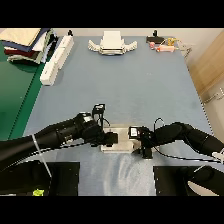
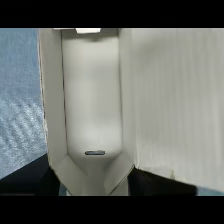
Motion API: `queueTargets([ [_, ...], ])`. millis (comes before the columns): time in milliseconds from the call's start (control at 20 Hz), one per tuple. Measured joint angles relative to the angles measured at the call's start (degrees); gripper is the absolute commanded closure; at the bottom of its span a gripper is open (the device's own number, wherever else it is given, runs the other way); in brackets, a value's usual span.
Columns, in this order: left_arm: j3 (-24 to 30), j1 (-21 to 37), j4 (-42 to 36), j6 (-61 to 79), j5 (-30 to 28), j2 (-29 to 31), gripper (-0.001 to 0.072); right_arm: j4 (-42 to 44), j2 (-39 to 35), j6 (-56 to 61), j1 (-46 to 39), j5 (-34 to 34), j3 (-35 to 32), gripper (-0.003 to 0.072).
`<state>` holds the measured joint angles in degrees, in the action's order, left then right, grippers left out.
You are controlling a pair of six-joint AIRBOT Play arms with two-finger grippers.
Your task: Fold the box.
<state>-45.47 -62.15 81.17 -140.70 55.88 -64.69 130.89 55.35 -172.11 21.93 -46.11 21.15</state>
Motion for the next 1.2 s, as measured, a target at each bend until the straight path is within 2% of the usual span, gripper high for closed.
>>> queueTargets([
  [150,-3.5,-1.8,3.8,-5.1,5.5,-3.9,0.0304,0.0,0.0,0.0,0.0,0.0,0.0,0.0184],
  [300,-5.4,-2.7,5.4,-7.8,8.2,-6.3,0.0304,0.0,0.0,0.0,0.0,0.0,0.0,0.0183],
  [750,-7.8,-3.2,6.3,-10.2,10.1,-11.0,0.0308,0.0,0.0,0.0,0.0,0.0,0.0,0.0184],
  [800,-7.9,-3.2,6.3,-10.2,10.1,-11.1,0.0475,0.0,0.0,0.0,0.0,0.0,0.0,0.0184],
  [850,-7.9,-3.2,6.3,-10.3,10.1,-11.3,0.0691,0.0,0.0,0.0,0.0,0.0,0.0,0.0184],
  [1200,-8.0,-3.3,5.7,-10.1,9.1,-11.6,0.0694,0.0,0.0,-0.1,0.0,0.0,0.0,0.0184],
])
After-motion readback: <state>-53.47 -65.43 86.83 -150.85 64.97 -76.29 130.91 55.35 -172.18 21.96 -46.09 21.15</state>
